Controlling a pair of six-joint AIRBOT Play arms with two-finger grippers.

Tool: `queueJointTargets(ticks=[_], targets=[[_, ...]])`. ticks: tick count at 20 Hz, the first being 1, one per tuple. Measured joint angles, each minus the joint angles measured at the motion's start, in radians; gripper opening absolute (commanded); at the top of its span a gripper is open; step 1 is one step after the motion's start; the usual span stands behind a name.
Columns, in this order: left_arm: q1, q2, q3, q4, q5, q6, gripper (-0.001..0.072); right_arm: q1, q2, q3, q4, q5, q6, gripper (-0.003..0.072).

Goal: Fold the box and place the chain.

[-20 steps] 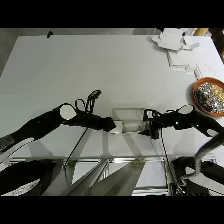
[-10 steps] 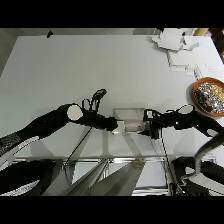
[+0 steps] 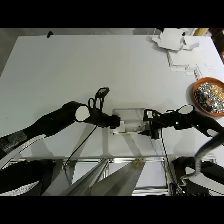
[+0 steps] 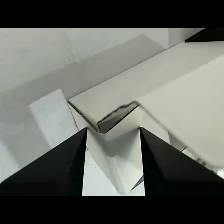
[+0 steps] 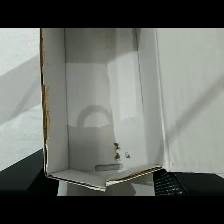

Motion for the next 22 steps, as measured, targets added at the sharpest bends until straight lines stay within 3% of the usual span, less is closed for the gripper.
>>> queueJointTargets(ticks=[7,14,20,22], targets=[[-0.069,-0.105,0.158,0.194,-0.146,-0.259,0.0323,0.000,0.000,0.000,-0.001,0.000,-0.001,0.0466],[-0.120,-0.229,0.312,0.290,-0.338,-0.475,0.0312,0.000,0.000,0.000,0.000,-0.001,0.000,0.0466],[-0.142,-0.273,0.340,0.341,-0.363,-0.613,0.0310,0.000,0.000,0.000,0.001,-0.001,0.001,0.0466],[-0.143,-0.280,0.342,0.349,-0.360,-0.626,0.0256,0.000,0.000,0.000,0.000,-0.001,0.001,0.0466]])
